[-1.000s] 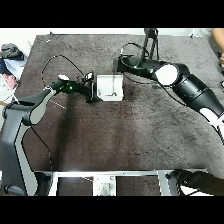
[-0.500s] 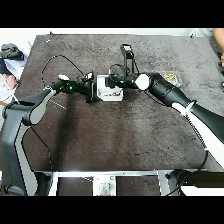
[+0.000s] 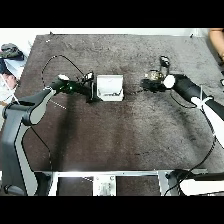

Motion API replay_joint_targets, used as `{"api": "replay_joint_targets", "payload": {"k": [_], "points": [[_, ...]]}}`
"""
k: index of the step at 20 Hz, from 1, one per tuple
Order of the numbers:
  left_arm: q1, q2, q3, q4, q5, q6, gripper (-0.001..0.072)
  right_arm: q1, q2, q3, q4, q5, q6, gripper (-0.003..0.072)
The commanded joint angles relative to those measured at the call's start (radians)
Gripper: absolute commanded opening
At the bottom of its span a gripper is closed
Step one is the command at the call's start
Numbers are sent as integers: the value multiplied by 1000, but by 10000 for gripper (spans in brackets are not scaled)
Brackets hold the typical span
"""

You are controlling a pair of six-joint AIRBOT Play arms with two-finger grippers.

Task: Fold the box and place the chain.

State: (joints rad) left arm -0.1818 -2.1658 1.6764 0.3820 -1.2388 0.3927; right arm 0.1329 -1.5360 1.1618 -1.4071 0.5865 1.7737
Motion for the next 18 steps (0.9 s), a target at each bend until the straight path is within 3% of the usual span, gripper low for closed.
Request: {"api": "replay_joint_targets", "payload": {"k": [1,9,10,12,15,18], "points": [[0,0,0,0,0,0,515,-102,-37,-37,26,-67,48,245],[0,0,0,0,0,0,515,-95,-142,-35,190,-335,45,243],[0,0,0,0,0,0,515,-91,-159,-25,208,-341,44,229],[0,0,0,0,0,0,514,-73,-187,-2,207,-342,44,33],[0,0,0,0,0,0,515,-39,-145,0,203,-317,40,11],[0,0,0,0,0,0,515,37,25,0,203,-190,-84,11]]}}
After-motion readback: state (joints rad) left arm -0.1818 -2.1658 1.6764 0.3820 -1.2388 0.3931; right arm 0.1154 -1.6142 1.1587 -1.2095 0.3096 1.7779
